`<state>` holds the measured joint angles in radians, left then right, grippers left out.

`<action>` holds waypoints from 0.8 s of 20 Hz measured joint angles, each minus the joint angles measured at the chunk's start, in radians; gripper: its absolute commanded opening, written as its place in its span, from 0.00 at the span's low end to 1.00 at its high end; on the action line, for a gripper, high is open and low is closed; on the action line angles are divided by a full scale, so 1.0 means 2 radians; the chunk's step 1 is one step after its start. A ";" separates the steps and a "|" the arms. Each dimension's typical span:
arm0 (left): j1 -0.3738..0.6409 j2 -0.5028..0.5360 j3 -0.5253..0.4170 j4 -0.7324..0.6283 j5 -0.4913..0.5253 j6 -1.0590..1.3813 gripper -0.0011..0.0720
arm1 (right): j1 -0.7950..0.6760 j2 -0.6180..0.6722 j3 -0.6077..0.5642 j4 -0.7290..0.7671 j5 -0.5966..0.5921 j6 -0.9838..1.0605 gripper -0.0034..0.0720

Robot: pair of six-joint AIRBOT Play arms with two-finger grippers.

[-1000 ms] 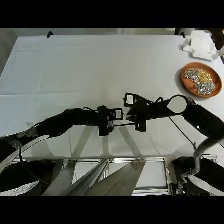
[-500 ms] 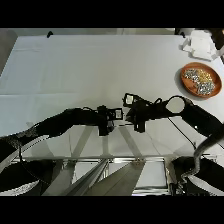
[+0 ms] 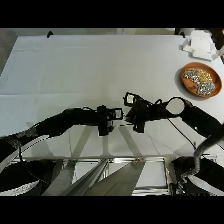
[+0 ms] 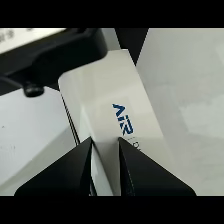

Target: Fold the box and place the chain.

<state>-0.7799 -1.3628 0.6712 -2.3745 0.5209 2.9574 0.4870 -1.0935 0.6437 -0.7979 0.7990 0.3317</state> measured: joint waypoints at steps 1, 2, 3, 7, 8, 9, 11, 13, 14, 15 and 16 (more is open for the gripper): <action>0.000 0.000 0.000 0.000 0.000 0.000 0.20 | 0.000 0.000 0.000 0.003 -0.002 0.002 0.25; 0.000 0.000 0.000 0.000 0.000 0.000 0.20 | 0.000 0.000 -0.001 0.005 -0.005 0.005 0.25; 0.000 0.000 0.000 0.000 0.000 0.000 0.20 | 0.000 0.000 -0.001 0.007 -0.006 0.010 0.25; 0.000 0.000 0.000 0.000 -0.001 0.000 0.20 | 0.004 0.000 -0.005 0.016 -0.015 0.023 0.25; 0.000 0.000 0.000 0.000 -0.001 0.000 0.20 | 0.008 0.000 -0.008 0.018 -0.019 0.025 0.25; 0.000 0.000 0.000 0.000 -0.001 0.000 0.20 | 0.013 0.000 -0.011 0.018 -0.023 0.026 0.25; 0.000 0.000 0.000 0.002 -0.001 0.001 0.20 | 0.020 0.000 -0.018 0.019 -0.029 0.027 0.25; 0.000 0.000 0.000 0.002 -0.001 0.001 0.20 | 0.024 0.000 -0.022 0.020 -0.034 0.029 0.25; 0.000 0.000 0.000 0.002 -0.001 0.001 0.20 | 0.025 0.000 -0.023 0.020 -0.035 0.030 0.25; 0.000 0.000 0.000 0.002 -0.001 0.001 0.20 | 0.026 0.000 -0.025 0.021 -0.036 0.030 0.25; 0.000 0.000 0.000 0.002 -0.001 0.001 0.20 | 0.026 0.000 -0.026 0.021 -0.036 0.031 0.25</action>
<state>-0.7799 -1.3628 0.6712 -2.3714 0.5198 2.9593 0.5396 -1.0931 0.5915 -0.7551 0.7265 0.3927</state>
